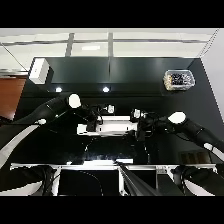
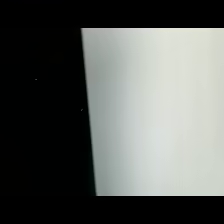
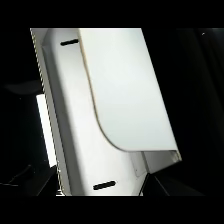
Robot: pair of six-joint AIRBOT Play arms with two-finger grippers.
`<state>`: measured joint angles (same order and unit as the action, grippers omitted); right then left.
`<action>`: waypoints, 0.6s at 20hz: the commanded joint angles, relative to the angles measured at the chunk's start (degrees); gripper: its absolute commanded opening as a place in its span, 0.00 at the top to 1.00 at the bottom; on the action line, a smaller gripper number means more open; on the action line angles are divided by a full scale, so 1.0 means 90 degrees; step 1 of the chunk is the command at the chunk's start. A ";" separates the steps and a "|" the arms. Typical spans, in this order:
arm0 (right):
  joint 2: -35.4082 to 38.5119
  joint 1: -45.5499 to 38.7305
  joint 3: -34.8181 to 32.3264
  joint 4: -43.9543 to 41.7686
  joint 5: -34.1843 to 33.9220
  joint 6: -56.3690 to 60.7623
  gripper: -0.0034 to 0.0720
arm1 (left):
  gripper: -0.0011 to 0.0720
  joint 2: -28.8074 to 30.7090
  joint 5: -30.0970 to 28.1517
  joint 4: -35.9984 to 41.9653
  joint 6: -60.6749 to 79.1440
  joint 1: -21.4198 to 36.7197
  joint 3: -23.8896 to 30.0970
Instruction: Fold the box and place the chain.
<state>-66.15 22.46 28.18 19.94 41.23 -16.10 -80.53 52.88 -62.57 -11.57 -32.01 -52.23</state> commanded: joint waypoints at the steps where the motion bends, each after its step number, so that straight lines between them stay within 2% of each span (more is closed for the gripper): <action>1: -0.0231 0.0007 0.0007 0.0022 0.0087 -0.0032 0.14 | 0.95 0.0005 -0.0007 0.0002 0.0000 -0.0005 -0.0005; 12: -0.0539 0.0299 0.0206 0.0607 -0.0112 0.0369 0.14 | 0.95 0.0005 0.0017 0.0007 -0.0075 -0.0005 -0.0005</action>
<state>-70.37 24.80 29.43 23.81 40.86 -14.68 -80.53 52.93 -62.59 -11.73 -32.01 -52.23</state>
